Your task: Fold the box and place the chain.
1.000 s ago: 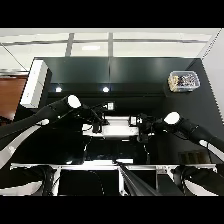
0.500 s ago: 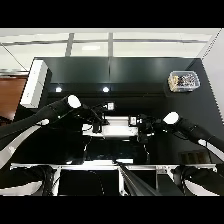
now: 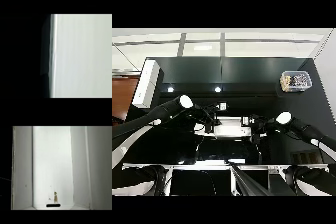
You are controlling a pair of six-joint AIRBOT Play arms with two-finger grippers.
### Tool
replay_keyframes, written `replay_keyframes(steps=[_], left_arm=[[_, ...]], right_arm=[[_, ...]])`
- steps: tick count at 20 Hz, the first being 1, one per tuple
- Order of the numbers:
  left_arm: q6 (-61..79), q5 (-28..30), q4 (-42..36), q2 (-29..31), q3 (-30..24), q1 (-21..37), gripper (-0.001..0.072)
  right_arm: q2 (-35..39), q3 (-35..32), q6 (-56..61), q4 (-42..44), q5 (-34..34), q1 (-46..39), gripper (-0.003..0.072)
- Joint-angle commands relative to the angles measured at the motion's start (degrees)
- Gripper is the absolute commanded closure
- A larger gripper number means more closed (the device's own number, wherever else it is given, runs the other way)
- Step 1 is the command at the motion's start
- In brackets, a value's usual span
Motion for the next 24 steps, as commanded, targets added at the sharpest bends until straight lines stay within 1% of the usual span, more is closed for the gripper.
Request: replay_keyframes(steps=[1,8,9,12,13,14,17,18,19,20,21,22,23,24], left_arm=[[0.0,0.0,0.0,0.0,0.0,0.0,0.0685],[-0.4,-0.2,-0.2,0.0,0.0,0.0,0.0685],[-0.8,-0.1,-0.2,0.0,0.0,0.0,0.0684],[-1.5,-0.2,-0.2,0.0,0.0,0.0,0.0684],[-1.5,-0.2,-0.2,0.0,0.0,0.0,0.0684],[-1.6,-0.3,-0.3,0.0,0.0,0.0,0.0684],[-1.6,-0.4,-0.2,0.0,0.2,0.0,0.0681],[-1.6,-0.4,-0.2,0.0,0.4,0.0,0.0656],[-1.7,-0.4,-0.2,0.2,0.9,0.0,0.0521],[-3.6,-0.2,-0.2,0.7,1.6,0.0,0.0414],[-6.5,0.3,0.2,1.5,2.5,0.1,0.0335],[-9.3,0.2,0.8,2.7,3.7,0.1,0.0229],[-12.1,-0.2,2.2,4.0,4.9,0.1,0.0173],[-14.9,-1.4,5.1,5.5,6.2,0.1,0.0165]], right_arm=[[0.0,0.0,0.0,0.4,0.2,-0.2,-0.0016],[0.0,0.0,0.0,0.6,-0.2,-0.1,-0.0011],[0.0,0.0,0.0,0.6,-0.2,-0.1,0.0095],[0.0,0.0,0.0,0.6,-0.2,-0.1,0.01],[0.0,0.0,0.0,0.6,-0.2,-0.1,0.0207],[0.0,0.0,0.0,0.6,-0.2,-0.1,0.025],[0.0,0.0,0.0,0.6,-0.2,-0.1,0.025],[0.0,0.0,0.0,0.6,-0.2,-0.1,0.025],[0.0,0.0,0.0,0.6,-0.2,-0.1,0.025],[0.0,0.0,0.0,0.6,-0.3,-0.1,0.025],[0.0,0.0,0.0,0.6,-0.3,-0.1,0.025],[0.0,0.0,0.0,0.6,-0.2,-0.1,0.025],[0.0,0.0,0.0,0.6,-0.2,-0.1,0.025],[0.0,0.0,0.0,0.6,-0.2,-0.1,0.025]])
